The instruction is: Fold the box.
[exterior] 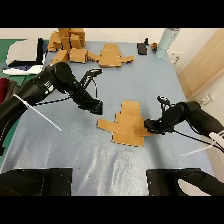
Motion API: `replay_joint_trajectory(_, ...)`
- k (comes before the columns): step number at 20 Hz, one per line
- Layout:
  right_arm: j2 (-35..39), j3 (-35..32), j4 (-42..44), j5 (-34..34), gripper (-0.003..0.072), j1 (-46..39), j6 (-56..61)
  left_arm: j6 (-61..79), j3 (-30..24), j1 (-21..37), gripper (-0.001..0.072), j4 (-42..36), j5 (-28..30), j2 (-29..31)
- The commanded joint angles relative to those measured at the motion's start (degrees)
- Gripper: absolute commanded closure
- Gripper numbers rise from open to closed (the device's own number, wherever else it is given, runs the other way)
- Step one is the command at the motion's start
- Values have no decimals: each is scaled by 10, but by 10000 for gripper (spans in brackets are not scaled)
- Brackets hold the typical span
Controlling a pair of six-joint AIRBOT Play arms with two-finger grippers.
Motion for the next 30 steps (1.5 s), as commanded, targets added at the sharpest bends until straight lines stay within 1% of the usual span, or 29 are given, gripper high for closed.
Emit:
replay_joint_trajectory(1, 9, -28, -7, 37, 441, 6, 15, 7, 0, 1, 219, -4, -3, 0)
replay_joint_trajectory(4, -11, -22, 40, 61, 446, 6, -52, 21, 1, 1, 219, -7, 10, 0)
replay_joint_trajectory(5, -17, -19, 64, 68, 459, 6, -83, 21, 1, 1, 219, -21, 9, 0)
replay_joint_trajectory(6, -22, -15, 95, 77, 512, 7, -126, 30, 1, 1, 219, -38, 10, 0)
replay_joint_trajectory(7, -23, -11, 132, 87, 682, 7, -177, 57, 1, 1, 218, -64, 10, 0)
replay_joint_trajectory(9, -19, -7, 193, 108, 682, 9, -255, 90, 1, 10, 218, -99, -5, 0)
replay_joint_trajectory(10, -14, -8, 200, 113, 683, 14, -273, 99, 1, 22, 218, -101, -20, 0)
replay_joint_trajectory(12, 4, -21, 200, 127, 684, 33, -288, 98, -3, 70, 217, -106, -64, 0)
replay_joint_trajectory(13, 20, -38, 200, 148, 684, 46, -290, 99, -9, 98, 217, -118, -82, 0)
replay_joint_trajectory(15, 59, -78, 200, 210, 684, 75, -290, 116, -38, 158, 217, -169, -103, 0)
replay_joint_trajectory(16, 74, -94, 200, 230, 684, 87, -290, 129, -60, 184, 217, -195, -103, 0)
replay_joint_trajectory(18, 89, -113, 197, 237, 683, 107, -290, 158, -106, 214, 217, -224, -78, -1)
replay_joint_trajectory(19, 90, -116, 197, 234, 683, 115, -290, 169, -126, 221, 213, -228, -54, -5)
replay_joint_trajectory(20, 90, -117, 197, 235, 683, 126, -290, 175, -136, 221, 66, -228, -35, -14)
replay_joint_trajectory(21, 90, -117, 197, 236, 683, 136, -289, 175, -139, 219, 41, -234, -22, -29)
replay_joint_trajectory(24, 90, -117, 198, 238, 683, 148, -288, 205, -137, 207, 41, -283, -2, -86)
replay_joint_trajectory(27, 90, -117, 197, 236, 683, 148, -288, 260, -124, 183, 42, -348, -2, -149)
replay_joint_trajectory(30, 90, -117, 196, 236, 683, 148, -288, 288, -103, 152, 42, -377, -1, -200)
